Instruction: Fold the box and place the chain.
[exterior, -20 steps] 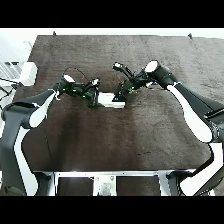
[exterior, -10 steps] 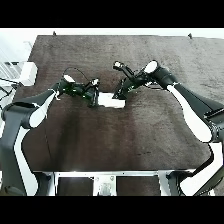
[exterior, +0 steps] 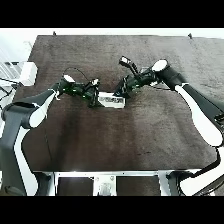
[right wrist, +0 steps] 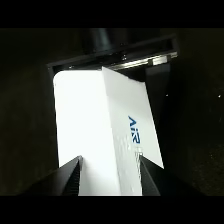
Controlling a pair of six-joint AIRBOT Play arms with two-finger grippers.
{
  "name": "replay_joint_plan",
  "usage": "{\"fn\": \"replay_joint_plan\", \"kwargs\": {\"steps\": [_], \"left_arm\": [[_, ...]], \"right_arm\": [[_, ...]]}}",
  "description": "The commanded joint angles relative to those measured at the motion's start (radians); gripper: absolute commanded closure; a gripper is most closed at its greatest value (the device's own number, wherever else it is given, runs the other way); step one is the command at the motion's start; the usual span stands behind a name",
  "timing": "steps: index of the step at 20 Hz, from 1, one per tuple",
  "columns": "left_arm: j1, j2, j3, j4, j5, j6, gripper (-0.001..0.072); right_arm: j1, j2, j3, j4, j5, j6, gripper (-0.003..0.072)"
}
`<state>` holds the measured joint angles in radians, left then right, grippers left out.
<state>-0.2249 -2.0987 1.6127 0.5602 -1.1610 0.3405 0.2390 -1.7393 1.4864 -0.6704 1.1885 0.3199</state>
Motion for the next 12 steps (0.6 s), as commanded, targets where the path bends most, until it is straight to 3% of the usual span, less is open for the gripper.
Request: {"fn": "replay_joint_plan", "kwargs": {"steps": [1,12], "left_arm": [[0.000,0.000,0.001,0.000,0.001,0.000,0.0478],[0.000,0.000,0.001,0.000,0.002,0.000,0.0478]], "right_arm": [[-0.009,-0.001,-0.071,0.050,-0.040,-0.097,0.0276],[0.011,-0.009,-0.098,0.053,-0.082,-0.242,0.0274]]}}
